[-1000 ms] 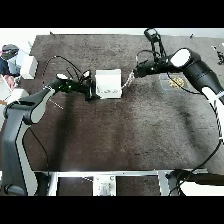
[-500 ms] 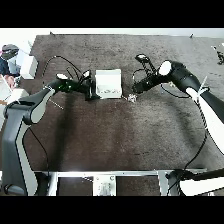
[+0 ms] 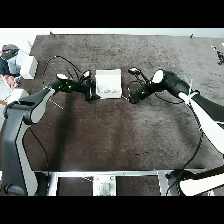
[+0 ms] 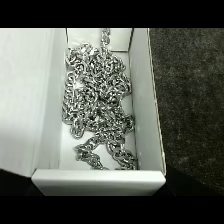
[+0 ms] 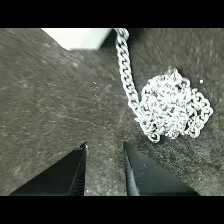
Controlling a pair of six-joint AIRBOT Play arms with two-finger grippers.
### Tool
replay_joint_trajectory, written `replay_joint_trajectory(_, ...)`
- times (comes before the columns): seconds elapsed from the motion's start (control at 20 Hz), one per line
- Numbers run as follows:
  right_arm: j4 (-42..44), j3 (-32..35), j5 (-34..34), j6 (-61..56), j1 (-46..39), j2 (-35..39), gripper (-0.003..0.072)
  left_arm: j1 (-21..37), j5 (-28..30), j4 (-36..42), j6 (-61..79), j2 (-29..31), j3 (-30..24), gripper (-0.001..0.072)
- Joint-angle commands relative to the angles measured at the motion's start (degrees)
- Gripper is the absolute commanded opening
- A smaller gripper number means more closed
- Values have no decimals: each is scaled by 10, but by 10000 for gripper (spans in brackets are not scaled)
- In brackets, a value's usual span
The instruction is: Fold the box and place the chain.
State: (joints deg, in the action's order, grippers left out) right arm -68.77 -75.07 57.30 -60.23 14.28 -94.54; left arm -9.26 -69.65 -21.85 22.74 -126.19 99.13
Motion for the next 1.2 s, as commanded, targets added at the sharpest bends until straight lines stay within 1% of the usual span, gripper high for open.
replay_joint_trajectory(0.0, -8, 7, -19, -49, -1, -17, 269, 0, 0, 0, 0, 0, 0, 483)
replay_joint_trajectory(0.1, -9, 7, -38, -73, -2, -23, 267, 0, 0, 0, 0, 0, 0, 483)
replay_joint_trajectory(0.15, -7, 7, -50, -78, -2, -26, 220, 0, 0, 0, 0, 0, 0, 483)
replay_joint_trajectory(0.45, 7, 6, -100, -106, -2, -31, 220, 0, 0, 0, 0, 0, 0, 483)
replay_joint_trajectory(0.6, 17, 6, -95, -117, -2, -45, 217, 0, 0, 0, 0, 0, 0, 483)
replay_joint_trajectory(0.65, 17, 6, -89, -121, -2, -52, 93, 0, 0, 0, 0, 0, 0, 483)
replay_joint_trajectory(0.7, 17, 6, -89, -122, -2, -57, 12, 0, 0, 0, 0, 0, 0, 483)
replay_joint_trajectory(0.8, 10, 6, -91, -131, -2, -53, 11, 0, 0, 0, 0, 0, 0, 483)
replay_joint_trajectory(0.95, 10, 6, -93, -131, -2, -23, 11, 0, 0, 0, 0, 0, 0, 483)
replay_joint_trajectory(1.15, 11, 6, -93, -131, -2, 64, 11, 0, 0, 0, 0, 0, 0, 483)
